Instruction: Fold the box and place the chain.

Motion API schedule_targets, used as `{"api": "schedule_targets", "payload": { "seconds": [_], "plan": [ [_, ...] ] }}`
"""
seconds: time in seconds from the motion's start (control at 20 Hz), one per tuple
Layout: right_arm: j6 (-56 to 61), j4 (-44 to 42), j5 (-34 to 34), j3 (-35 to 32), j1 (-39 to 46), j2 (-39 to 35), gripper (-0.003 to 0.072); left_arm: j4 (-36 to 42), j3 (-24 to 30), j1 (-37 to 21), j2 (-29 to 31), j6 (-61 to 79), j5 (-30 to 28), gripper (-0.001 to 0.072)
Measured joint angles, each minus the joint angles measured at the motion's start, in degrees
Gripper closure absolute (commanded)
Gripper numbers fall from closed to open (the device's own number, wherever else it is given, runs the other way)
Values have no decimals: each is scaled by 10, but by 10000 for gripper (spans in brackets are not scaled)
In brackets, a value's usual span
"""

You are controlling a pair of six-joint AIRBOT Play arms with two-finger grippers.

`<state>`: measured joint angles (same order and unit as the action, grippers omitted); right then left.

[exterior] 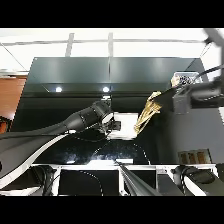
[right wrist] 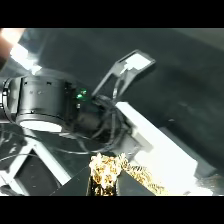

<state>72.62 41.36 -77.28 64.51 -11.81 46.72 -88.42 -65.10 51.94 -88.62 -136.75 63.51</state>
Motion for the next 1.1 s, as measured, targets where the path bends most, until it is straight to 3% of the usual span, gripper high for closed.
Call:
{"api": "schedule_targets", "payload": {
  "seconds": [0.35,0.7,0.8,0.85,1.1],
  "plan": [
    [-6,-32,83,-102,-64,4,675,1,0,0,0,0,0,681],
    [-7,-36,173,-245,-87,14,658,2,0,0,0,0,-2,680],
    [-7,-36,189,-263,-88,20,360,2,0,0,0,0,-2,680],
    [-7,-37,196,-269,-88,22,298,2,0,0,0,0,-3,680],
    [-28,-9,163,-245,-37,26,304,2,0,0,0,0,-3,680]
  ]
}}
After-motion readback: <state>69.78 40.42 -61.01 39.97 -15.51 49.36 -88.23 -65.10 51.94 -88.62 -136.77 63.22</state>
